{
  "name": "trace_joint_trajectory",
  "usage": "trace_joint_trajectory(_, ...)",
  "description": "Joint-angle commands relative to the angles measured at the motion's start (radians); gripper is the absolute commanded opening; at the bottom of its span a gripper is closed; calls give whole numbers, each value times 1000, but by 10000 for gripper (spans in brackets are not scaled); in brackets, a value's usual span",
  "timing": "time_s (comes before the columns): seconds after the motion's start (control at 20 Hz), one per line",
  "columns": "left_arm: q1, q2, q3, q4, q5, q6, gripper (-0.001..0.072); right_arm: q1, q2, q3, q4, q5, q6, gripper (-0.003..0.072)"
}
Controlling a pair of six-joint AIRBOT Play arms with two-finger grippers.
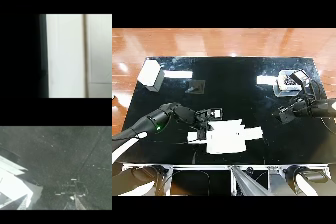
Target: Fold the box and place the chain.
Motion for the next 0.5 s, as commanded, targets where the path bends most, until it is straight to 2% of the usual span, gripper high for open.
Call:
trace_joint_trajectory(0.0, 0, 1, 0, 0, 0, 0, 17, 0, -1, 1, 1, 0, 0, 716)
trace_joint_trajectory(0.3, 0, 1, 0, 0, 1, -1, 17, 0, -1, 1, -1, 8, -2, 717)
trace_joint_trajectory(0.45, -8, 6, 0, 43, 3, 0, 15, 11, 0, -4, -2, 109, -67, 716)
